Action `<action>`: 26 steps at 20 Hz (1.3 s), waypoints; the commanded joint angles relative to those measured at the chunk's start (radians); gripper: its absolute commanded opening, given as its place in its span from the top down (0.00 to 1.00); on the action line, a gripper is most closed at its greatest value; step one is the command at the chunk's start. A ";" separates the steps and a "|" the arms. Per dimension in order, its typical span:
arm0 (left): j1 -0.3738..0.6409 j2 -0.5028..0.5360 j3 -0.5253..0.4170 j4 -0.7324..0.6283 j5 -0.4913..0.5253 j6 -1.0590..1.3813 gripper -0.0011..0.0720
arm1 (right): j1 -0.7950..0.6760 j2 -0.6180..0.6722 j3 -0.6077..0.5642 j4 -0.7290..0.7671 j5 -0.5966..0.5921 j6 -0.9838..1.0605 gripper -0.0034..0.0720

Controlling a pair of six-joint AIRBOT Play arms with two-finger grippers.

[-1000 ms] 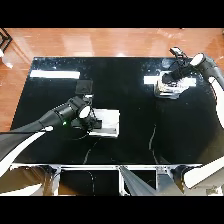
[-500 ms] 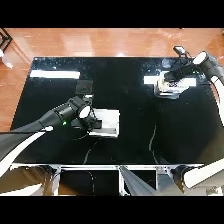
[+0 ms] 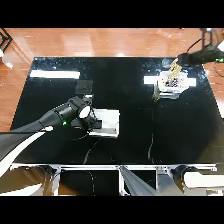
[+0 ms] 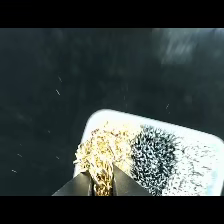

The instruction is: Fold the box and place the chain.

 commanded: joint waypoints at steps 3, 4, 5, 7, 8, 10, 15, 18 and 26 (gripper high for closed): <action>0.001 0.000 0.000 0.000 0.000 0.000 0.96 | 0.000 0.173 0.001 0.007 0.032 0.090 0.93; 0.001 0.000 0.000 0.000 0.000 0.000 0.96 | 0.001 0.195 0.001 0.008 0.064 0.098 0.93; 0.001 0.000 0.000 0.000 0.000 0.000 0.96 | 0.001 0.216 0.001 0.020 0.113 0.100 0.93; 0.000 0.000 0.000 0.000 -0.002 0.000 0.96 | 0.003 0.248 -0.012 0.077 0.203 0.070 0.93; 0.000 0.000 0.000 0.000 0.000 0.000 0.96 | 0.003 0.265 -0.032 0.112 0.234 0.050 0.93; 0.000 0.000 0.000 0.000 0.002 0.000 0.96 | 0.003 0.311 -0.100 0.169 0.240 0.033 0.93; 0.000 0.000 0.000 0.000 0.005 0.000 0.96 | 0.003 0.449 -0.293 0.283 0.275 -0.011 0.93; 0.000 0.000 0.000 0.000 0.006 0.000 0.96 | 0.030 0.523 -0.378 0.302 0.320 -0.010 0.93; 0.000 0.000 0.000 0.000 0.008 0.000 0.96 | 0.396 0.571 -0.485 0.324 0.314 0.052 0.93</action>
